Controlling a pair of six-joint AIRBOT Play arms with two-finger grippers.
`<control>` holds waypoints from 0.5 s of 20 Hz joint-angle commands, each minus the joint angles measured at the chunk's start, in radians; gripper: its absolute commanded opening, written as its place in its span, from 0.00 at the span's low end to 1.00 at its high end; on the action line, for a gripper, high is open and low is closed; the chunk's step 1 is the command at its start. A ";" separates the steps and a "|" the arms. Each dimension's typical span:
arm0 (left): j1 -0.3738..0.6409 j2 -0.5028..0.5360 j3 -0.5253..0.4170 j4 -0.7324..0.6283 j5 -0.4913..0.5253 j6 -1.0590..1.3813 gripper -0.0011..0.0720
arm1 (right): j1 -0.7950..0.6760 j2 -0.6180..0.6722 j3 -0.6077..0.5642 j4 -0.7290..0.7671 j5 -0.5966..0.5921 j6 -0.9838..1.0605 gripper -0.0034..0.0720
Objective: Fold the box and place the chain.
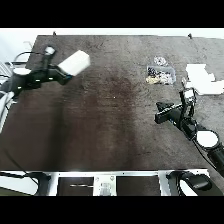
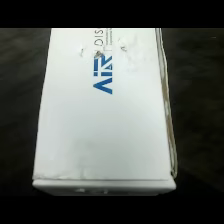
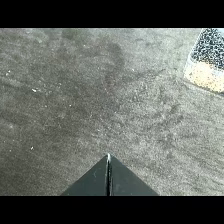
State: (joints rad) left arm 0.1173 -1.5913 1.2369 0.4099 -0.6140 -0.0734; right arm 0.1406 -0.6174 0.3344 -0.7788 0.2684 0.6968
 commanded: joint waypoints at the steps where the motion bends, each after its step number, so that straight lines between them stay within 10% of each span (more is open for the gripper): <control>1: 0.170 0.037 -0.048 0.008 0.144 -0.197 0.03 | 0.000 -0.002 -0.002 0.000 0.001 0.003 0.05; 10: 0.383 -0.114 0.029 0.046 0.188 -0.241 0.03 | 0.000 -0.002 -0.002 0.001 0.000 0.003 0.05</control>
